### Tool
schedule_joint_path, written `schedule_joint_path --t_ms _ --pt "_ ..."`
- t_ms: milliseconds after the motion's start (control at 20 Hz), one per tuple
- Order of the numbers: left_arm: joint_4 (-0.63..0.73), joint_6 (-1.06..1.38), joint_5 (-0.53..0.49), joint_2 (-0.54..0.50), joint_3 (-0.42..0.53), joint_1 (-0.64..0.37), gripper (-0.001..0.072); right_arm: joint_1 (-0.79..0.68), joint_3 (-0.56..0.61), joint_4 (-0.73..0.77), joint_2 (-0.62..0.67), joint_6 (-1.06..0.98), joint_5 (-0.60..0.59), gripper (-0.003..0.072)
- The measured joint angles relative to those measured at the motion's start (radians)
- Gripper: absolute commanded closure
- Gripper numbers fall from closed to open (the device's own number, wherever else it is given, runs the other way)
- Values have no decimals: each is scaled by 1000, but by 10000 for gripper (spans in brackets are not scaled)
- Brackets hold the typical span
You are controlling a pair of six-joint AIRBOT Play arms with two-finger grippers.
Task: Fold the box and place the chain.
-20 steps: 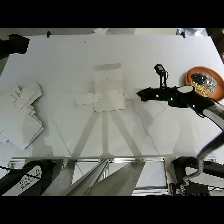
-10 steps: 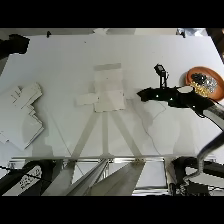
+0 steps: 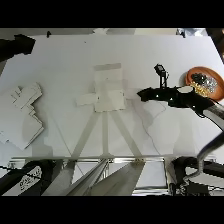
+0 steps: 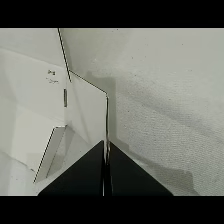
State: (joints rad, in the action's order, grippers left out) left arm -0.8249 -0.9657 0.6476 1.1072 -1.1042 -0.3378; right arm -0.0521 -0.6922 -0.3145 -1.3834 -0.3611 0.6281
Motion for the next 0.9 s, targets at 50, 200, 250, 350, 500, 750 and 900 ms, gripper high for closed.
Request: schedule_joint_path --t_ms 50,200,250,350,500,750,900 --pt "2 28 4 12 0 29 15 0 0 0 0 0 0 668" --pt "5 114 19 82 -1 135 13 0 0 0 0 0 0 668" --pt "5 135 26 116 -4 169 13 0 0 0 0 0 0 668" --pt "6 164 63 202 -32 228 13 0 0 0 0 0 0 668" --pt "6 168 176 357 -137 275 12 0 0 0 0 0 0 668" --pt "14 153 414 608 -354 304 12 0 0 0 0 0 0 668" --pt "35 156 498 701 -423 325 13 0 0 0 0 0 0 668"
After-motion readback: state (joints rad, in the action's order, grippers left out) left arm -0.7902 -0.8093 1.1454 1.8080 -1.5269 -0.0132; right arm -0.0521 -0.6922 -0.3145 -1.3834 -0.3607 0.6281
